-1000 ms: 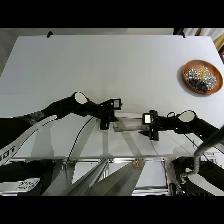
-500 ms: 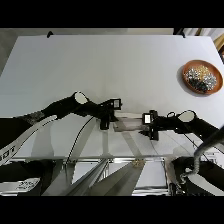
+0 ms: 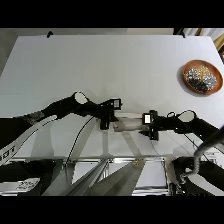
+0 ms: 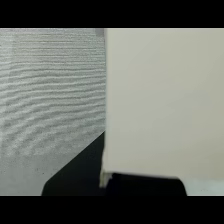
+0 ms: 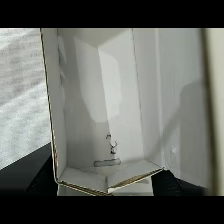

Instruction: Fold the box and place the chain.

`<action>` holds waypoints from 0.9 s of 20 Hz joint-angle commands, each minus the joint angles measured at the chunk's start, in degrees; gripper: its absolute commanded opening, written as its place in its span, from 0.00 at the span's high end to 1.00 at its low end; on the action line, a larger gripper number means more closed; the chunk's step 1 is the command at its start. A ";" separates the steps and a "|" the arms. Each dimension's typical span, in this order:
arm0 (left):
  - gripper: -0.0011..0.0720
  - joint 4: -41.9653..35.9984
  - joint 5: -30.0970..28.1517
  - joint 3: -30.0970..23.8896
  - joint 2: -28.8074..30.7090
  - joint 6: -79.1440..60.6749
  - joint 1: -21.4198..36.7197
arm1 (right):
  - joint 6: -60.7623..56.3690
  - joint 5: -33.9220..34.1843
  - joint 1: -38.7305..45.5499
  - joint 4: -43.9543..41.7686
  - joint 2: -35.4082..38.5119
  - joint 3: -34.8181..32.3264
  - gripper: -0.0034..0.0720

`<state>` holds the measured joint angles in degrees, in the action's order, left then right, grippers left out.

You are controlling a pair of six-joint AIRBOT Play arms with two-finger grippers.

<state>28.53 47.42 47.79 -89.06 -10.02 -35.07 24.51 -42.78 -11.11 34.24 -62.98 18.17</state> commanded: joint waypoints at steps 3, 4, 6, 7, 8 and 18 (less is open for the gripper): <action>0.97 0.04 0.00 -0.02 -0.02 0.00 -0.02 | 0.00 -0.04 0.04 0.04 0.00 0.02 0.56; 0.96 0.07 0.00 -0.02 0.09 -0.02 0.09 | 0.00 -0.04 0.04 0.04 0.00 0.04 0.56; 0.64 0.74 -0.11 -0.02 1.09 0.00 0.17 | 0.00 -0.04 0.04 0.04 0.00 0.02 0.56; 0.52 1.09 -0.26 -0.02 1.92 0.02 0.17 | 0.00 -0.04 0.04 0.04 0.00 0.02 0.56; 0.43 1.77 -0.28 -0.02 3.06 0.09 0.20 | 0.00 -0.02 0.04 0.02 0.00 0.04 0.56; 0.41 25.70 6.95 -0.02 19.78 20.72 5.29 | 0.00 -0.02 0.04 0.04 0.00 0.04 0.56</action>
<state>46.44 49.52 47.75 -74.35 3.70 -31.33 24.51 -42.65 -11.07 34.28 -63.02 18.20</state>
